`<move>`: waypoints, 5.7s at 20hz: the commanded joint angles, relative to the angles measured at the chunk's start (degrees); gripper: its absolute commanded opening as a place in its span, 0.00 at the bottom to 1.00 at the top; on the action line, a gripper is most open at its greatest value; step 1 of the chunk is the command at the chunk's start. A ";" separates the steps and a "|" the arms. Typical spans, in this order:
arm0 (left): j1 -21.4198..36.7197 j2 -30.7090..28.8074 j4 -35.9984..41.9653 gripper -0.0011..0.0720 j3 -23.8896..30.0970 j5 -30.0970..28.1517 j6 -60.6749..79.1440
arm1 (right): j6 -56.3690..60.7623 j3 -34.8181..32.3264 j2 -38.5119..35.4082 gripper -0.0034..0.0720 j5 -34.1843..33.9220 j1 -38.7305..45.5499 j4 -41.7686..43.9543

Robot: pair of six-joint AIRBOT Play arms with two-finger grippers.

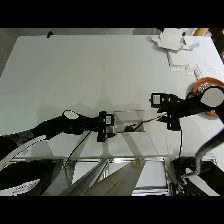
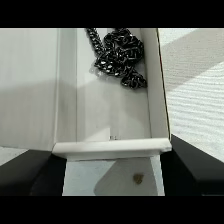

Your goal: Fold the box and place the chain.

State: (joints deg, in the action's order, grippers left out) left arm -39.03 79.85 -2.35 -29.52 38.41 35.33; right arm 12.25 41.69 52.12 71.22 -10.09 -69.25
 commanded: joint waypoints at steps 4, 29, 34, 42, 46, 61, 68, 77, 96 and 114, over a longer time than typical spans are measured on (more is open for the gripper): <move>0.00 -0.04 -0.02 0.21 -0.04 -0.02 0.00 | -15.67 -9.31 4.70 0.28 -13.51 2.78 0.37; 0.00 -0.04 -0.02 0.21 -0.04 0.00 0.00 | -18.82 -9.68 9.29 0.07 -14.88 2.75 -0.66; 0.00 -0.04 -0.02 0.21 -0.04 -0.02 0.00 | -16.79 -9.68 -4.83 0.07 -9.66 1.84 10.36; 0.00 -0.04 -0.02 0.21 -0.04 -0.02 0.00 | -16.81 -9.68 -9.07 0.07 -15.23 -15.21 29.57; 0.00 -0.04 -0.02 0.21 -0.04 -0.02 0.00 | -16.79 -9.68 -7.89 0.07 -27.36 -24.48 29.81; 0.00 -0.04 -0.02 0.21 -0.04 -0.02 0.00 | -16.79 -3.43 -4.83 0.36 -12.11 0.96 3.74; 0.00 -0.04 -0.02 0.21 -0.04 0.00 0.00 | -18.43 -4.15 6.84 0.33 -15.61 12.22 -3.17; 0.00 -0.04 -0.02 0.21 -0.04 -0.02 0.00 | -27.80 -4.15 17.68 0.33 -16.98 12.17 -2.89; 0.00 -0.04 -0.02 0.21 -0.04 0.00 0.00 | -27.15 -4.15 0.74 0.07 -4.28 9.62 12.31; 0.00 -0.04 -0.02 0.21 -0.04 -0.02 0.00 | -11.15 -4.44 0.35 0.07 -14.36 -17.46 20.94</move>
State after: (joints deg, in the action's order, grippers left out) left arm -39.03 79.85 -2.37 -29.52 38.41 35.33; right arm -3.95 37.32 50.28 59.20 -26.33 -45.39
